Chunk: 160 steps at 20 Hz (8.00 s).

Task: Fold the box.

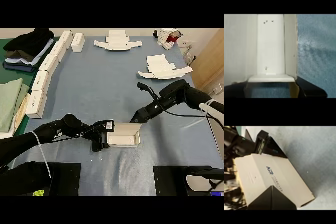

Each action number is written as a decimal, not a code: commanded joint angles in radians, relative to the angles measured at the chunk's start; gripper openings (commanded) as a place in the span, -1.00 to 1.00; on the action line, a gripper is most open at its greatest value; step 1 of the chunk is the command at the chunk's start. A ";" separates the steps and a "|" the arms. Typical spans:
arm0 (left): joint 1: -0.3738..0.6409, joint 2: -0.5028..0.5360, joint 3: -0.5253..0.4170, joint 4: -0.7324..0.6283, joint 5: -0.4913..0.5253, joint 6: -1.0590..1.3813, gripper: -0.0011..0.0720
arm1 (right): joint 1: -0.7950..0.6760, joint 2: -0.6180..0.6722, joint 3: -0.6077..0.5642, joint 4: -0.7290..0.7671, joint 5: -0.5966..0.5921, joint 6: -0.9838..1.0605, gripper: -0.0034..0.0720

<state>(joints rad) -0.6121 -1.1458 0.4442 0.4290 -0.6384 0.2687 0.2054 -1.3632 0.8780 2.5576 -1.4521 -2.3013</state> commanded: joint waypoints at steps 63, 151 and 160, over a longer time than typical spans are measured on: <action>0.001 0.000 0.000 -0.002 0.000 0.000 0.72 | 0.608 0.537 -0.370 -0.472 0.930 -0.563 0.16; 0.001 0.000 0.000 -0.002 0.000 0.000 0.72 | 0.679 0.677 -0.665 -0.160 1.323 -0.061 -0.90; 0.001 0.000 0.000 -0.002 0.000 0.000 0.72 | 0.679 0.677 -0.663 -0.172 1.325 -0.062 -0.90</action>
<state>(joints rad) -0.6121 -1.1461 0.4438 0.4267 -0.6384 0.2680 0.8845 -0.6876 0.2138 2.3894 -0.1295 -2.3634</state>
